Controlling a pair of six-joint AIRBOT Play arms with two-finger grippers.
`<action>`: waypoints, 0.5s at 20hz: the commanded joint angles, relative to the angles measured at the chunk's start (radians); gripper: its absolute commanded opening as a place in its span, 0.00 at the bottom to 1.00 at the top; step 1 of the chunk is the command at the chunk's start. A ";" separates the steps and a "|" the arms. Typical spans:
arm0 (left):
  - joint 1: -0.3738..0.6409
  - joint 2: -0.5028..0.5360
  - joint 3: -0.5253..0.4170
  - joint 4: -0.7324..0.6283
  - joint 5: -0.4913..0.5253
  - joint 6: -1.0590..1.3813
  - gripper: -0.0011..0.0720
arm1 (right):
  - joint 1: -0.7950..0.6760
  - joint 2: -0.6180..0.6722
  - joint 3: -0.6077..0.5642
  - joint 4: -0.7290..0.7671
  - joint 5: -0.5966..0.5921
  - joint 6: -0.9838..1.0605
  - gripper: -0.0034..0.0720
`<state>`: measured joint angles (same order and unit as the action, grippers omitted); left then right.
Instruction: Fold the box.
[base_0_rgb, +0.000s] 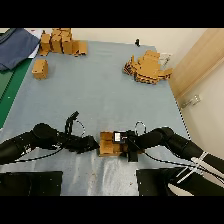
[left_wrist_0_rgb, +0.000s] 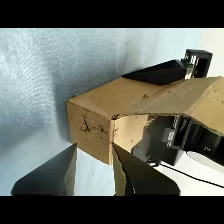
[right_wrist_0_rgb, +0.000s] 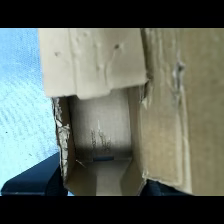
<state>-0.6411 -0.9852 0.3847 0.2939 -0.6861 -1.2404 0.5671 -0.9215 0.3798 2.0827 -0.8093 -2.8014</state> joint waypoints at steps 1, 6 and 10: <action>-0.003 0.000 0.001 -0.001 -0.033 -0.035 0.49 | 0.000 0.000 -0.001 0.000 0.000 0.000 0.66; -0.130 0.000 0.089 0.132 0.090 -0.100 0.49 | 0.000 0.000 -0.001 0.000 0.000 0.000 0.66; -0.198 -0.024 0.117 0.385 0.135 -0.404 0.49 | 0.000 0.000 -0.001 0.000 0.000 0.000 0.66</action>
<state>-0.7918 -0.9958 0.4793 0.5095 -0.5957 -1.4590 0.5667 -0.9215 0.3798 2.0823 -0.8097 -2.8014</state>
